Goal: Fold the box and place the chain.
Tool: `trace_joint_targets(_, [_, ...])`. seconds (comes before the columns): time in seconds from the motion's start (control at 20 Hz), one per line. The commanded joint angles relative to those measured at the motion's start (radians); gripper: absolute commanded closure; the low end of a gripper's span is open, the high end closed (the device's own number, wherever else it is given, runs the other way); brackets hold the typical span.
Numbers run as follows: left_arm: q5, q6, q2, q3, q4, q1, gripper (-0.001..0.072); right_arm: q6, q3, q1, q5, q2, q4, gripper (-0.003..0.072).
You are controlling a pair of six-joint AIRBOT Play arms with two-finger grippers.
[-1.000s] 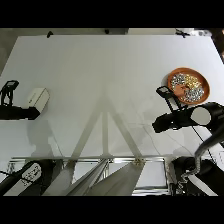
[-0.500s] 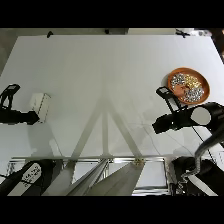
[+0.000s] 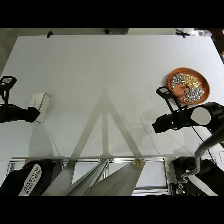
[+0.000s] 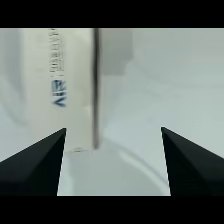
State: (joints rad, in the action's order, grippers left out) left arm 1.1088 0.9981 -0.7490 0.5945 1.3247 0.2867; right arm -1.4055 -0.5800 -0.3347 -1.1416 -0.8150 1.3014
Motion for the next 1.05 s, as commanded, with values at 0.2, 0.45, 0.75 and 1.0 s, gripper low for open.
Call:
trace_joint_targets(0.2, [0.069,0.001,0.014,-0.002,-0.162,-0.147,0.0055,0.000,0.000,0.000,0.002,-0.001,0.000,0.0670])
trace_joint_targets(0.45, [0.069,0.001,0.014,-0.002,-0.153,-0.147,0.0055,0.000,0.000,0.000,0.002,-0.001,0.000,0.0670])
trace_joint_targets(0.75, [0.066,0.001,0.014,-0.002,-0.153,-0.147,0.0055,0.000,0.000,0.000,0.002,-0.001,0.000,0.0670])
trace_joint_targets(1.0, [0.064,0.001,0.014,-0.002,-0.153,-0.147,0.0055,0.000,0.000,0.000,0.002,-0.001,0.000,0.0670])
